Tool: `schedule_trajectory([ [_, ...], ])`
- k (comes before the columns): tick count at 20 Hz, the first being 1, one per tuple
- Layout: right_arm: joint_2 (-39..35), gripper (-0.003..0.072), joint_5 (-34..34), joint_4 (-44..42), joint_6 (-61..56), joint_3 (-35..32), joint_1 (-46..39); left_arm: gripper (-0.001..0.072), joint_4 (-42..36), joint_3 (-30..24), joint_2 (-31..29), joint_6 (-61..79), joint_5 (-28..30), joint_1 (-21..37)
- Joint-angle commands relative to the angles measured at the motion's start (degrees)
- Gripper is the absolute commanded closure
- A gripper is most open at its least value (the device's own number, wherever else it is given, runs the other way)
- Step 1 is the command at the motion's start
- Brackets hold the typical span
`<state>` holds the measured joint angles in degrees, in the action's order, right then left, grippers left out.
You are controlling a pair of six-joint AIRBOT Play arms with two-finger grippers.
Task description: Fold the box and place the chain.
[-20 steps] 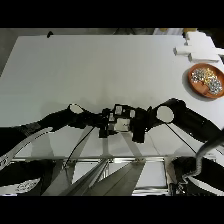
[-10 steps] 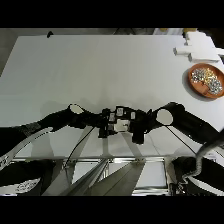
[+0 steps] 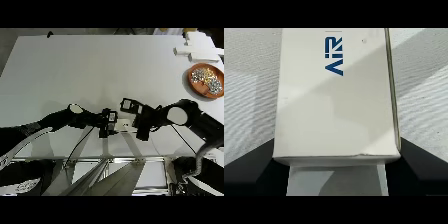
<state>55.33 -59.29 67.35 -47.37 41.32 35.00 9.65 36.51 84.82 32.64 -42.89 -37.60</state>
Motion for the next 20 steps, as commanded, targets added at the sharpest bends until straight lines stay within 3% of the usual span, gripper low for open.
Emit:
schedule_trajectory([
  [1, -6.2, 0.0671, -6.5, 4.2, -8.9, 2.8, -5.8, 0.0575, 0.2, 0.0, 0.0, 0.2, 0.2, 0.0],
  [6, -8.0, 0.0671, -18.1, 12.3, -14.9, 2.3, -23.6, 0.0575, 0.2, 0.0, 0.0, 0.2, 0.2, 0.0],
  [12, -7.9, 0.0671, -16.9, 13.1, -28.7, -6.2, -45.9, 0.0575, 0.2, 0.0, 0.0, 0.1, 0.2, 0.0],
  [20, -8.0, 0.0671, -19.6, 13.4, -29.3, -7.6, -49.8, 0.0575, -0.7, 0.0, 0.0, 0.1, -1.4, 0.0],
])
